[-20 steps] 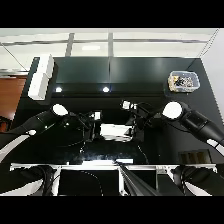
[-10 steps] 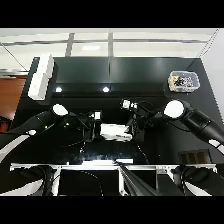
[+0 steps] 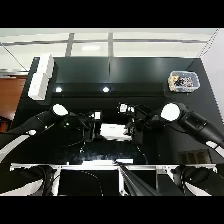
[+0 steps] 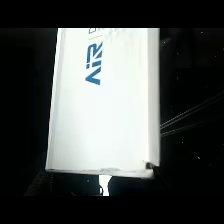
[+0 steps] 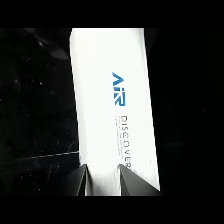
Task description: Fold the box and place the chain.
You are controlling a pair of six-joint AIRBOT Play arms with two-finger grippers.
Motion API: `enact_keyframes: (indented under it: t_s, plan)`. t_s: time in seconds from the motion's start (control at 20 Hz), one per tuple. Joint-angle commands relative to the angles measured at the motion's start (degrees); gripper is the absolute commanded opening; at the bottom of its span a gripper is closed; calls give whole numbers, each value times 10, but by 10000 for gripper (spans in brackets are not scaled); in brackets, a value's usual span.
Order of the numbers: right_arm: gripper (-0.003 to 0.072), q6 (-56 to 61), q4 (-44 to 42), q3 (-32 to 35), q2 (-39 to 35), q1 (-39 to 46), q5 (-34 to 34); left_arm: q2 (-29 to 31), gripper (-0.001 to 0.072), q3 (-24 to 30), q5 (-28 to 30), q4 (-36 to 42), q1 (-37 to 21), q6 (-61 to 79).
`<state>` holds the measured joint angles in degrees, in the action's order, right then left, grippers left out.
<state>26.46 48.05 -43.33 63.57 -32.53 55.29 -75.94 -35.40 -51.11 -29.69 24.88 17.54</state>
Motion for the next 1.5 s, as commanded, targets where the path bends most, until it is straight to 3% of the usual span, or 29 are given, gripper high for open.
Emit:
enact_keyframes:
  t_s: [0.0, 1.45]
  plan:
    - [239, 6, 5, 1, 0, -5, -27, 0, 472, -1, 0, 0, 0, 1]
    - [237, 21, 6, 14, 2, -8, -16, 0, 472, -1, 0, 0, 0, 1]
